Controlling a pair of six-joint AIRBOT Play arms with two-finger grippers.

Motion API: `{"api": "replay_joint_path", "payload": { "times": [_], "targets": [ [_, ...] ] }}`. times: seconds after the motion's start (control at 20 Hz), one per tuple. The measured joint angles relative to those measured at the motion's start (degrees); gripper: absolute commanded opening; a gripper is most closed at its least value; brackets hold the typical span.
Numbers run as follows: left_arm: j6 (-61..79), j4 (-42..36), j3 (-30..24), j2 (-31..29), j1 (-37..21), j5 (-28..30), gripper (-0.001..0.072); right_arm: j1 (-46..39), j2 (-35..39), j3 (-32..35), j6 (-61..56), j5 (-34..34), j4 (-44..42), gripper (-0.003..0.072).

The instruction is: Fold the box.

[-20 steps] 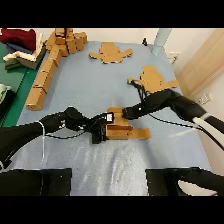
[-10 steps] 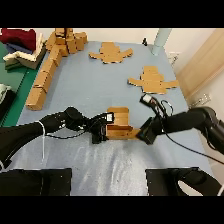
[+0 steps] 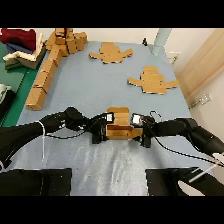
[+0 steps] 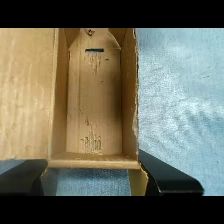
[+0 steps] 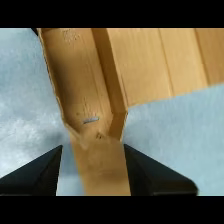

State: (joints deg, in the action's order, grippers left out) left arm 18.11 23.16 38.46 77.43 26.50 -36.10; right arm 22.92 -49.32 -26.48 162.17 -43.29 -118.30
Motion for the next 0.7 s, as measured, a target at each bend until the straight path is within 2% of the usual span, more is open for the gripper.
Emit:
{"api": "replay_joint_path", "payload": {
  "times": [0.1, 0.2, 0.25, 0.7],
  "targets": [
    [0.0, 0.02, 0.0, -0.02, -0.02, 0.0, 0.0516, 0.0, -1.6, 0.09, 4.35, 2.23, -1.79, 0.0293],
    [0.0, 0.02, 0.0, 0.0, -0.02, 0.0, 0.0516, 0.04, -2.51, 0.11, 6.91, 3.26, -2.99, 0.0272],
    [0.0, 0.02, 0.0, -0.02, -0.02, 0.0, 0.0516, 0.15, -2.73, 0.09, 7.67, 3.69, -3.5, 0.0208],
    [0.07, 0.11, 0.0, 0.0, -0.02, -0.02, 0.0516, 4.87, -4.61, 0.11, 10.03, 7.65, -5.22, 0.0208]
  ]
}}
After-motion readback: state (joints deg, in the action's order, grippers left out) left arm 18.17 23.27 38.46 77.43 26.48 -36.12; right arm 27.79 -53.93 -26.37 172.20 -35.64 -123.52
